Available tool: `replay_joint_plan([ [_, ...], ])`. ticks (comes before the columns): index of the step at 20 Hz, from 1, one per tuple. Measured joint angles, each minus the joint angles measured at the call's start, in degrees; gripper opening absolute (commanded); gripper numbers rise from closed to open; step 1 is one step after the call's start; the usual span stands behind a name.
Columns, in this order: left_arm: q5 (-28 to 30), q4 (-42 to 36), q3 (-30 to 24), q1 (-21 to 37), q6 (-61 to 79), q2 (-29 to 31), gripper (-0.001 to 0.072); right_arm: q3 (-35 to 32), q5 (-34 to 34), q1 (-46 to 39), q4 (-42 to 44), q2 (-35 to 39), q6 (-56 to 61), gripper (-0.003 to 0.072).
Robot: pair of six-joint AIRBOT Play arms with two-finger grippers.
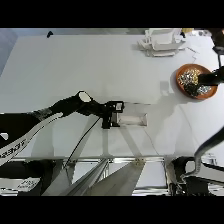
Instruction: Fold the box and place the chain.
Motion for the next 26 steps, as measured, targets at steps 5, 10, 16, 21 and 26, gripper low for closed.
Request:
replay_joint_plan([
  [5, 0.00, -0.02, 0.00, 0.00, 0.00, 0.00, 0.0030, 0.00, 7.28, 0.00, 16.24, 14.27, -2.91, 0.0023],
  [10, 0.00, 0.00, 0.00, 0.00, 0.00, 0.00, 0.0030, 0.00, 14.64, 0.74, 26.32, 26.60, -3.89, 0.0023],
  [16, 0.02, -0.02, 0.00, 0.00, 0.00, 0.00, 0.0030, 0.00, 21.29, 11.50, 32.09, 38.12, -4.20, 0.0023],
  [21, 0.02, 0.00, 0.00, 0.00, 0.00, 0.00, 0.0030, -0.02, 24.81, 19.93, 33.16, 42.53, -3.04, 0.0023],
  [26, 0.02, -0.02, 0.00, 0.00, 0.00, 0.00, 0.0030, -2.49, 24.44, 25.27, 36.96, 44.57, -1.46, 0.0023],
])
